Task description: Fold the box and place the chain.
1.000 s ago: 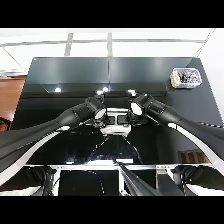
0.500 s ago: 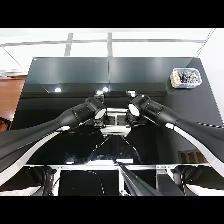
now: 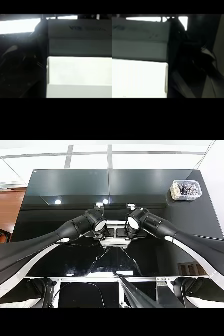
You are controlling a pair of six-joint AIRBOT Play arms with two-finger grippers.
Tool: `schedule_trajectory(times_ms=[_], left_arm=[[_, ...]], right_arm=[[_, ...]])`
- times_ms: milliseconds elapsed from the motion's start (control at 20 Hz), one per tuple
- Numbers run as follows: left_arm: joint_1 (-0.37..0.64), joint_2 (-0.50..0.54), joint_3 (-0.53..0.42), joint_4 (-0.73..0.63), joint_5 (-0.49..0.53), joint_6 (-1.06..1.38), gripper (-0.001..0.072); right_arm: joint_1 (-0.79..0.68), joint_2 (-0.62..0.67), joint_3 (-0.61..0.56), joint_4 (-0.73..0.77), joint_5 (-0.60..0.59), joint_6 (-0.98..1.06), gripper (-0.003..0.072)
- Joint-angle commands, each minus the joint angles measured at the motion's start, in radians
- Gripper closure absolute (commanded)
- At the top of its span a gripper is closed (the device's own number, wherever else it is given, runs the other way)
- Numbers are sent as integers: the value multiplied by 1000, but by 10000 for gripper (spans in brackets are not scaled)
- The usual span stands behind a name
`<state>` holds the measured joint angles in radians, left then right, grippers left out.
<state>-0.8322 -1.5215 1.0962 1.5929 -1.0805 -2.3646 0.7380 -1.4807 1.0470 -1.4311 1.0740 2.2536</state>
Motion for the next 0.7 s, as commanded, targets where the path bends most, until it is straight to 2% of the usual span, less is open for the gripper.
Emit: schedule_trajectory(times_ms=[0, 150, 250, 300, 350, 500, 600, 650], left_arm=[[0, 0, 0, 0, 6, 4, 680], [0, 0, 0, 0, 6, 4, 680], [0, 0, 0, 0, 5, 5, 680], [0, 0, 0, 0, 5, 4, 680], [0, 0, 0, 0, 8, 5, 680], [0, 0, 0, 0, 6, 4, 680], [0, 0, 0, 0, 6, 5, 680], [0, 0, 0, 0, 6, 4, 680]], right_arm=[[2, 0, 1, 8, 1, 0, 671], [0, 0, 2, 8, -1, -1, 661], [-19, 10, 13, 5, 23, -2, 361], [-31, 24, 23, 1, 45, -21, 271], [-42, 48, 34, -3, 71, -55, 239], [-67, 171, 75, -34, 161, -171, 239], [-92, 288, 79, -174, 175, -195, 239], [-108, 336, 79, -319, 164, -195, 239]])
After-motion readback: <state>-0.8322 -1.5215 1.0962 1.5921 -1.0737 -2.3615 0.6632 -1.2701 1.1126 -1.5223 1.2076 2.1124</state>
